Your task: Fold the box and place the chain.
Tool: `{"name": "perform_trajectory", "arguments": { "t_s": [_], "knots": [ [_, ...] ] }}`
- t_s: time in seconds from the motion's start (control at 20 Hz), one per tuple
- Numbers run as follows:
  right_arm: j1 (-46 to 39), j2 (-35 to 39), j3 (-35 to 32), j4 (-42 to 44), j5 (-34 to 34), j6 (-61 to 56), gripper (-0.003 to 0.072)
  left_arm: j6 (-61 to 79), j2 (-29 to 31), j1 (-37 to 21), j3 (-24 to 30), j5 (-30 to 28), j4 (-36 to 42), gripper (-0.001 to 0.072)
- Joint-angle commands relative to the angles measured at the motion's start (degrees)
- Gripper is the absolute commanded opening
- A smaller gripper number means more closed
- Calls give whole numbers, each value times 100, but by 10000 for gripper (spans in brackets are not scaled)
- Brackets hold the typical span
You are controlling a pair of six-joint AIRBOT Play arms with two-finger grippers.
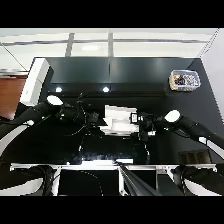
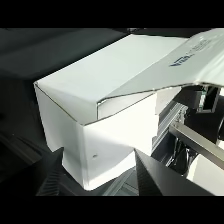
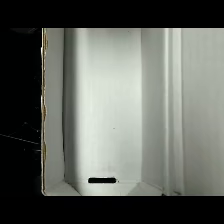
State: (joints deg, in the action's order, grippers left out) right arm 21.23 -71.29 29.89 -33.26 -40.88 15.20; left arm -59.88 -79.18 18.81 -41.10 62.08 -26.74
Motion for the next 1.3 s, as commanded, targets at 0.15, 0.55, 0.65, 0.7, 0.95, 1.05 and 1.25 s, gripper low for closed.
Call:
{"name": "perform_trajectory", "arguments": {
  "t_s": [0.15,0.55,0.65,0.7,0.95,1.05,1.25],
  "knots": [
    [-2,0,0,2,2,0,441,-697,4,267,-249,-44,-442,502],
    [-2,0,0,2,2,0,441,-2820,4,1021,-1246,-46,-2594,502],
    [-2,0,0,2,2,0,441,-3147,2,1233,-1388,-44,-2896,502],
    [-2,0,0,2,2,0,441,-3254,2,1329,-1456,-39,-3010,502],
    [-2,0,0,2,2,0,441,-3816,2,1558,-1626,-37,-3351,502],
    [-2,0,0,2,2,0,441,-4004,2,1633,-1687,-37,-3488,502],
    [-2,0,0,2,2,0,441,-4483,2,1836,-1917,-24,-4083,457]
  ]
}}
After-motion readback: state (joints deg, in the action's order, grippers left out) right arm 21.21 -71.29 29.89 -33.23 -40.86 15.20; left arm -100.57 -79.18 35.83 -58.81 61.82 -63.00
